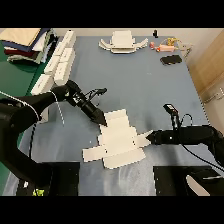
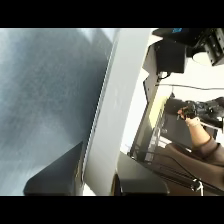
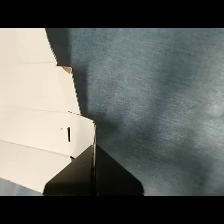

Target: Fold the box.

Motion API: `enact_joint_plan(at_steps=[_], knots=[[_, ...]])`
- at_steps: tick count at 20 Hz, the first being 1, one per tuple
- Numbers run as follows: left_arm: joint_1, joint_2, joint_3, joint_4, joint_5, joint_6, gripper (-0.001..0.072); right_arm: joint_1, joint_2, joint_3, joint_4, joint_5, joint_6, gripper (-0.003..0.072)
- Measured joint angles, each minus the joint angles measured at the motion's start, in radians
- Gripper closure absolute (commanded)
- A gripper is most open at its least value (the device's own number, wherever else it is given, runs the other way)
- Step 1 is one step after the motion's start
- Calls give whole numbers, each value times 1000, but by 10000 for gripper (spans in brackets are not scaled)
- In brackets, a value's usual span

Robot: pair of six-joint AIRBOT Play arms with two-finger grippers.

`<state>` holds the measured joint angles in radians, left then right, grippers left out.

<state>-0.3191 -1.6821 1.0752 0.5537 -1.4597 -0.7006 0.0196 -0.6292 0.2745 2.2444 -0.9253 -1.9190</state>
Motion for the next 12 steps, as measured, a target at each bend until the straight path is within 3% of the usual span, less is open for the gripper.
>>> enact_joint_plan(at_steps=[12], knots=[[11, 39, -137, -73, 40, 52, 497, 0, 0, 0, -1, -1, 0, 684]])
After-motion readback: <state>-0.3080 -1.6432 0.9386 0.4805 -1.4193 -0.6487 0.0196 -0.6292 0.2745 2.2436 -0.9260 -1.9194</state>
